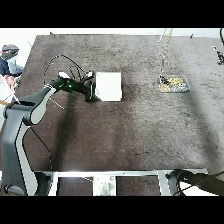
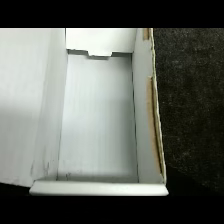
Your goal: Fold the box and place the chain.
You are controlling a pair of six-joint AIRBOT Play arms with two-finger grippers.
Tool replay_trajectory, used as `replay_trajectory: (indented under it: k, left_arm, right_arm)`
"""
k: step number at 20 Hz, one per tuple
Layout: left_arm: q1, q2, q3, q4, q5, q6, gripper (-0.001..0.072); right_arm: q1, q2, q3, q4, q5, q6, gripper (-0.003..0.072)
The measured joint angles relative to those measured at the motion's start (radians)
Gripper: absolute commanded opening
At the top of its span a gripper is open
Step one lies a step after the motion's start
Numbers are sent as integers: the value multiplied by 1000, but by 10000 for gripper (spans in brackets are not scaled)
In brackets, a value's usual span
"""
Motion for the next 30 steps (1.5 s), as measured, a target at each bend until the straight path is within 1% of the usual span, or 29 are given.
replay_trajectory:
  k: [3, 6, 10, 12, 17, 21, 23, 25, 28, 30]
  left_arm:
    - [0, 0, 0, 0, 0, 0, 469]
    - [0, 0, 0, 0, 0, 0, 468]
    - [0, 0, 0, 0, 0, 0, 469]
    - [0, 0, 0, 0, 0, 0, 469]
    - [0, 0, 0, 0, 0, 0, 469]
    - [0, 0, 0, 0, 0, 0, 469]
    - [0, 0, 0, 0, 0, 0, 469]
    - [0, 0, 0, 0, 0, 0, 469]
    - [0, 0, 0, 0, 0, 0, 469]
    - [0, 0, 0, 0, 0, 0, 469]
  right_arm:
    - [87, -17, 0, 0, -28, -13, 9]
    - [164, -59, -1, 8, -31, -16, 8]
    - [243, -143, -17, 37, 8, -17, 9]
    - [265, -182, -58, 64, 7, -18, 9]
    - [283, -278, -162, 114, -64, -16, 8]
    - [286, -347, -203, 128, -87, -13, 13]
    - [286, -367, -211, 131, -90, -12, 386]
    - [275, -369, -216, 133, -82, -12, 384]
    - [229, -338, -223, 135, -10, -12, 384]
    - [174, -303, -265, 139, 39, 2, 384]
